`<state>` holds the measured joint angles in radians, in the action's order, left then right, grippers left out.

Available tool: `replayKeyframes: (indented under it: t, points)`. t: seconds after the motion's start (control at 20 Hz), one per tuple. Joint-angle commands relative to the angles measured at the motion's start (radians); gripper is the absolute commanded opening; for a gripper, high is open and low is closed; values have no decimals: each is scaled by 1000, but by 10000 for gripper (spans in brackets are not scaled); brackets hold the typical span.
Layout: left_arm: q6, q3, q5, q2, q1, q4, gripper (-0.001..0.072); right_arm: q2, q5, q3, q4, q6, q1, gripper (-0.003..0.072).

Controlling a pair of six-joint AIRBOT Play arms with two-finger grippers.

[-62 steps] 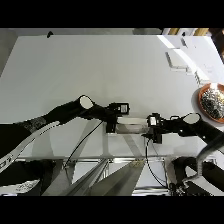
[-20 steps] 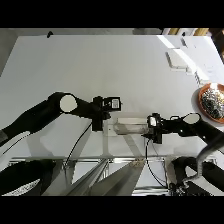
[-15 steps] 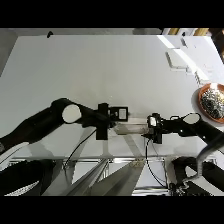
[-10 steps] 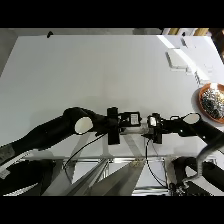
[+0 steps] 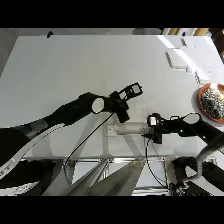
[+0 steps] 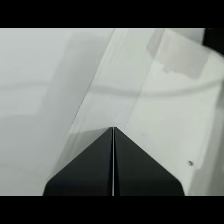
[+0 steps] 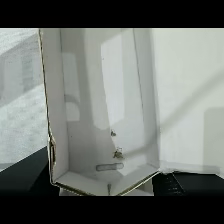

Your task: Fold the box and place the chain.

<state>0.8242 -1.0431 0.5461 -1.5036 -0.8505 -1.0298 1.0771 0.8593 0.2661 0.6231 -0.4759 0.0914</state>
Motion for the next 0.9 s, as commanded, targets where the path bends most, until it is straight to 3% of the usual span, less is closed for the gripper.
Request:
replayKeyframes:
  t: [0.0,0.15,0.4,0.55,0.75,0.85]
  points:
    - [14,-15,34,-81,16,0,3,-1,0,0,1,-4,0,468]
    - [16,-16,95,-25,25,-45,0,-1,0,0,1,-4,0,468]
    - [148,-15,407,145,24,-315,12,-1,0,0,1,-4,0,468]
    - [96,1,466,173,23,-337,150,-1,1,0,1,-4,0,468]
    - [-117,89,415,173,20,-230,356,-1,0,0,1,-4,0,468]
    - [-265,142,383,173,19,-153,398,-1,0,0,1,-4,0,468]
